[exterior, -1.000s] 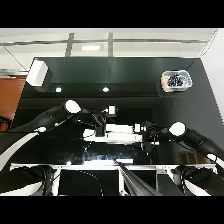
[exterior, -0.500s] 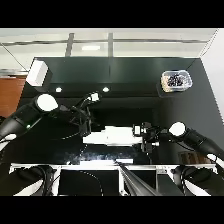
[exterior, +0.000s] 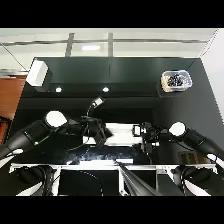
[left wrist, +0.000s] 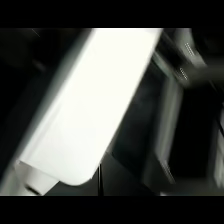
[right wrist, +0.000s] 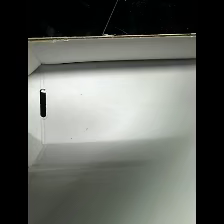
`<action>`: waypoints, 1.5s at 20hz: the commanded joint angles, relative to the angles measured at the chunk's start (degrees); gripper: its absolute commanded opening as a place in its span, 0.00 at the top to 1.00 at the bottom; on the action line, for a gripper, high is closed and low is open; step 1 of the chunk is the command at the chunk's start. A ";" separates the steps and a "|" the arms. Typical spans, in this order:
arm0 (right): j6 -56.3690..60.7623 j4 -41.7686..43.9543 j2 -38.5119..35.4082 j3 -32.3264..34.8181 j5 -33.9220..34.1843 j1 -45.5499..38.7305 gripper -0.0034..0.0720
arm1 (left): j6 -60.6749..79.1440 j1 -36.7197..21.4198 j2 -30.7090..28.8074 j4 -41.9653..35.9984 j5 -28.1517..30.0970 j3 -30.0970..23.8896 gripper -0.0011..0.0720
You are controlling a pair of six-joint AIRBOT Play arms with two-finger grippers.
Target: Fold the box and place the chain.
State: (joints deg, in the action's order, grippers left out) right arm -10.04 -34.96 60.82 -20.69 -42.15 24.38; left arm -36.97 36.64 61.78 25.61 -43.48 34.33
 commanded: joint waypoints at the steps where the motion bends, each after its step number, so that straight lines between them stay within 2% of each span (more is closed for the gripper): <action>1: 0.00 0.02 0.00 0.00 0.00 0.02 0.32 | 1.03 3.80 2.03 -10.05 27.06 -1.84 0.95; 2: 0.00 0.02 0.00 0.00 0.00 0.02 0.32 | 1.11 4.39 3.28 -9.29 29.55 -1.70 0.95; 3: 0.00 0.02 0.00 0.00 0.00 0.02 0.32 | 2.14 4.81 4.57 -7.89 29.22 -1.53 0.95; 5: 0.02 0.02 0.00 0.00 0.07 0.02 0.32 | 2.93 5.49 6.82 -4.20 24.50 -1.33 0.95; 8: 0.02 0.02 0.00 0.00 0.15 0.02 0.32 | 2.91 5.79 9.46 -3.10 17.46 -1.29 0.95; 10: 0.02 0.04 0.00 0.00 0.15 0.02 0.32 | 2.89 5.79 9.97 -3.10 18.29 -1.29 0.95; 12: 0.02 0.04 0.00 0.00 0.15 0.02 0.32 | 2.93 5.75 9.84 -3.02 20.92 -0.98 0.95; 14: 0.02 0.04 0.00 0.00 0.15 0.02 0.32 | 2.91 5.35 8.90 1.42 21.64 0.33 0.95; 17: 0.02 0.04 0.00 0.00 0.17 0.02 0.32 | 2.89 2.64 2.36 9.66 21.16 1.11 0.95; 19: 0.02 0.04 0.00 0.00 0.17 0.02 0.32 | 2.89 -0.85 -3.63 13.75 16.17 1.05 0.95; 21: 0.02 0.04 0.00 0.00 0.33 0.02 0.32 | 2.84 -6.10 -7.89 18.78 6.58 -0.15 0.95; 23: 0.04 0.07 0.00 0.00 0.37 0.02 0.32 | 2.91 -11.61 -9.07 20.02 -1.79 -2.56 0.95; 24: 0.07 0.09 0.00 0.00 0.35 0.02 0.32 | 3.50 -12.94 -8.85 20.04 -4.22 -3.30 0.90; 25: 0.07 0.46 0.00 0.00 0.35 0.02 0.32 | 7.02 -12.98 -8.70 20.26 -4.81 -4.09 0.41; 26: 0.04 0.46 0.00 0.00 0.35 0.04 0.32 | 11.74 -12.33 -8.50 20.31 -4.52 -4.90 0.03; 28: 0.07 0.50 0.00 0.00 0.37 0.02 0.32 | 24.74 -10.19 -7.54 20.57 -4.85 -6.38 0.03; 30: 0.07 0.50 0.00 0.00 0.35 0.02 0.32 | 30.32 -7.17 -5.64 20.39 -4.66 -6.62 0.03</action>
